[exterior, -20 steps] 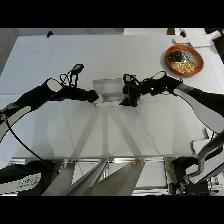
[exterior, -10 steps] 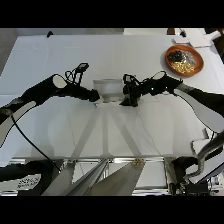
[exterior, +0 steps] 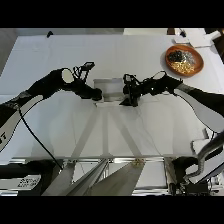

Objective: Fold the box and place the chain.

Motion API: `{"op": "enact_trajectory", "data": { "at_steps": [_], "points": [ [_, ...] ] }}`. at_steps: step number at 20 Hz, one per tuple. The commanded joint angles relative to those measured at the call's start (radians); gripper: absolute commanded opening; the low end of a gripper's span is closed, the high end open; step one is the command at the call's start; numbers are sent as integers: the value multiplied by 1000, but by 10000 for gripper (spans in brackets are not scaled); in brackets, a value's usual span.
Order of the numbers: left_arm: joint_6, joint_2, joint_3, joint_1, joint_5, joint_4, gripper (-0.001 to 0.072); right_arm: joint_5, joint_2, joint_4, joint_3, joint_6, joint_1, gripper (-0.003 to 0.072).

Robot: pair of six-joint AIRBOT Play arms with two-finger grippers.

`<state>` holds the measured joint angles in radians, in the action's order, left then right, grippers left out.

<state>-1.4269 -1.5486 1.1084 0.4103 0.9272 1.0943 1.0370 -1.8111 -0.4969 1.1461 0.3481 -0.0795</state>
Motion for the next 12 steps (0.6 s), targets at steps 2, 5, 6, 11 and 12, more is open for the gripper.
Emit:
{"op": "enact_trajectory", "data": {
  "at_steps": [2,5,6,11,12],
  "points": [
    [-118,-23,35,17,42,41,415,2,0,0,0,1,0,521],
    [-131,-58,59,42,76,43,393,3,0,0,0,1,0,521],
    [-145,-71,74,52,87,50,389,2,0,0,0,1,0,521],
    [-258,-91,101,84,97,132,311,2,0,0,0,1,0,521],
    [-280,-94,101,84,108,141,297,2,0,0,0,1,0,521]
  ]
}}
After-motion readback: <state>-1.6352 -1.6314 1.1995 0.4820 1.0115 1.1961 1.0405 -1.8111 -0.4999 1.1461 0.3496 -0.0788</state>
